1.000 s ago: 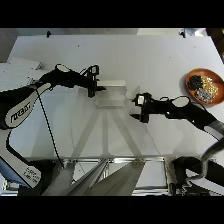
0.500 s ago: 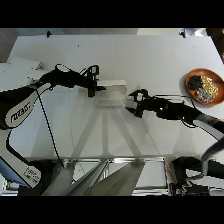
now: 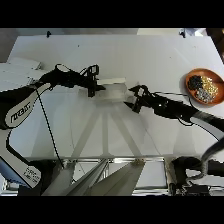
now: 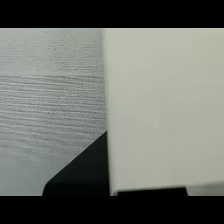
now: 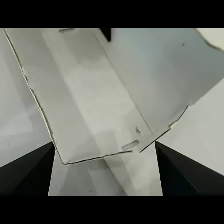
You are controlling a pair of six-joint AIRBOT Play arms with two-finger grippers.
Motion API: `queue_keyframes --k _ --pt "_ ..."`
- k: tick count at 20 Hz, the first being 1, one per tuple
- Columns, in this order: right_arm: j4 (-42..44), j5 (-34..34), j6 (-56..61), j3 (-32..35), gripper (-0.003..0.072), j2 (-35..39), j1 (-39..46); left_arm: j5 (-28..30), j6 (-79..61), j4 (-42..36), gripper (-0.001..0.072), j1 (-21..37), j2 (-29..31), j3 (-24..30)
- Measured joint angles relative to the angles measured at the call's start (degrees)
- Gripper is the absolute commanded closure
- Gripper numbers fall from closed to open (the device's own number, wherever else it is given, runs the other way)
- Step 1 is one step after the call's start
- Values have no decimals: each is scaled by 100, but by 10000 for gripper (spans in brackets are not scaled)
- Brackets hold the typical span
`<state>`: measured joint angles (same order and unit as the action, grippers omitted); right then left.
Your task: Fold the box and place the chain.
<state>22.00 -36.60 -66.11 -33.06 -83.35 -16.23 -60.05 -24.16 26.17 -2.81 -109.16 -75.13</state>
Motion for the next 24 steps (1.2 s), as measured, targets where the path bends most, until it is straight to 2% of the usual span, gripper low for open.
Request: queue_keyframes --k 12,17,24 --pt "-59 334 181 -334 -6 -33 17 -17 -7 4 700 -2 0 0" --pt "-1274 173 1237 -817 -6 -243 221 -13 -2 2 700 -2 0 0" --pt "-3084 -660 2852 -1886 -6 -883 411 -13 -2 2 700 -2 0 0"
